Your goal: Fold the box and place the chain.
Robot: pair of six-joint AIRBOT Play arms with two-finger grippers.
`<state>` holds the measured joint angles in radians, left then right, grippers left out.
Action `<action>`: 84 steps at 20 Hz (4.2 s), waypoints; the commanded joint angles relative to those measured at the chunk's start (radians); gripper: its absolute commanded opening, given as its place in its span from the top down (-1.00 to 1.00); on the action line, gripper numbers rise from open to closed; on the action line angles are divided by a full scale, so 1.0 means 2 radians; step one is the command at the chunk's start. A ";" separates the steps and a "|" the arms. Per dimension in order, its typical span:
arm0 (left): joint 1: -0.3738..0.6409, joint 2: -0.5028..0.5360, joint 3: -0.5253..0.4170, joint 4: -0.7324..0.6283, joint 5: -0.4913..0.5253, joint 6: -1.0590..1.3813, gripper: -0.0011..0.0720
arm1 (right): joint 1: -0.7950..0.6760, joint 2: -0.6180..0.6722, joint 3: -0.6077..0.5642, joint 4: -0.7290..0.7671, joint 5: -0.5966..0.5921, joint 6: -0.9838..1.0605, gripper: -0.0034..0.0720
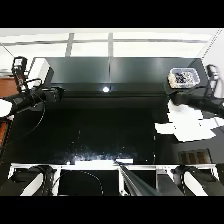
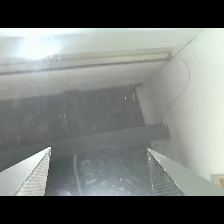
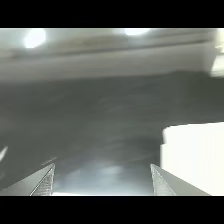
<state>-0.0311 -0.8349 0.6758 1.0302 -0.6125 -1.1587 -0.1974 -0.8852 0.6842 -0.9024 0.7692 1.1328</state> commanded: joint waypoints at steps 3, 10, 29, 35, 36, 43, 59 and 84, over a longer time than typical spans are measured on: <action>0.000 0.000 0.000 -0.002 -0.023 -0.001 -0.97 | -0.215 -0.016 0.063 -0.187 -0.027 0.151 -0.94; 0.000 0.000 0.000 -0.001 -0.034 0.000 -0.97 | -0.488 -0.174 0.153 -0.133 0.077 0.084 -0.94; 0.000 0.000 0.000 -0.002 -0.035 0.000 -0.97 | -0.422 -0.488 0.330 0.020 0.441 -0.135 -0.49; 0.000 0.000 0.000 -0.002 -0.035 0.000 -0.97 | -0.414 -0.464 0.328 0.037 0.460 -0.168 0.78; 0.000 0.000 0.000 -0.002 -0.035 0.000 -0.97 | -0.412 -0.451 0.323 0.045 0.453 -0.171 0.78; 0.000 0.000 0.000 -0.010 -0.040 0.000 -0.97 | -0.380 -0.310 0.210 0.108 0.371 -0.230 0.78; -0.074 -0.012 0.000 -0.014 -0.050 0.001 -0.97 | -0.007 0.041 -0.175 0.300 0.108 -0.145 0.78; -0.097 -0.200 -0.087 -0.319 -0.196 0.177 -0.97 | 0.222 0.044 -0.193 0.322 0.007 -0.303 0.78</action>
<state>-0.2222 -1.2274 0.5434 0.5045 -0.9905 -0.9237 0.2451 -0.7967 0.2985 -0.2604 0.7940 0.5308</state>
